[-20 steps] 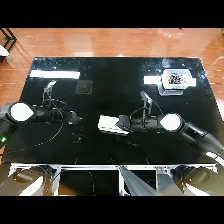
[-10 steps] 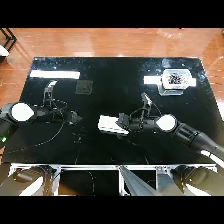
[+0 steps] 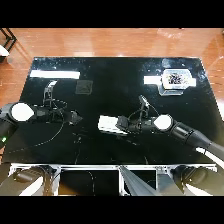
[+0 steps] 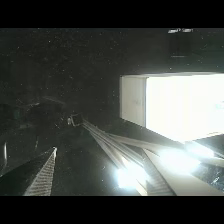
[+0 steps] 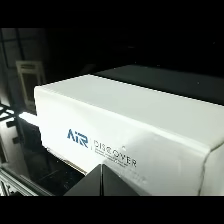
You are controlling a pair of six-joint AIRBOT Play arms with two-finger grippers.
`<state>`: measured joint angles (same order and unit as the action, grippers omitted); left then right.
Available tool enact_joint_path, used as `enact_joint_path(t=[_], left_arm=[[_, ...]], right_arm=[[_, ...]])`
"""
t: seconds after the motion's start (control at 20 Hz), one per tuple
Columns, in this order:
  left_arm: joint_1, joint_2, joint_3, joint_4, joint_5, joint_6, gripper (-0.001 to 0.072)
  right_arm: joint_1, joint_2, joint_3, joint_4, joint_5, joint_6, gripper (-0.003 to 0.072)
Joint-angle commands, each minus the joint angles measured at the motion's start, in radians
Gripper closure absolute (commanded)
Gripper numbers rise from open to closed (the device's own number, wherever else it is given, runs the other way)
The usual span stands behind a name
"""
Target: Fold the box and place the chain.
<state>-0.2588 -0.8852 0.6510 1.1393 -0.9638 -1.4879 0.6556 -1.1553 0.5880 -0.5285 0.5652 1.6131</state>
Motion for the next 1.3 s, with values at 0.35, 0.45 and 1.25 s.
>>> enact_joint_path(t=[0.35,0.45,1.25], left_arm=[[0.0,0.0,0.001,0.0,0.023,0.0,0.0073],[0.0,-0.002,0.016,0.0,0.002,0.022,0.0073],[-0.197,-0.451,0.332,-0.344,-0.137,1.472,0.0069]], right_arm=[[-0.018,0.053,0.05,-0.023,0.098,-0.088,0.0664],[-0.061,0.138,0.066,-0.025,0.116,-0.098,0.0664],[-0.418,0.38,0.066,-0.66,0.457,0.014,0.0664]])
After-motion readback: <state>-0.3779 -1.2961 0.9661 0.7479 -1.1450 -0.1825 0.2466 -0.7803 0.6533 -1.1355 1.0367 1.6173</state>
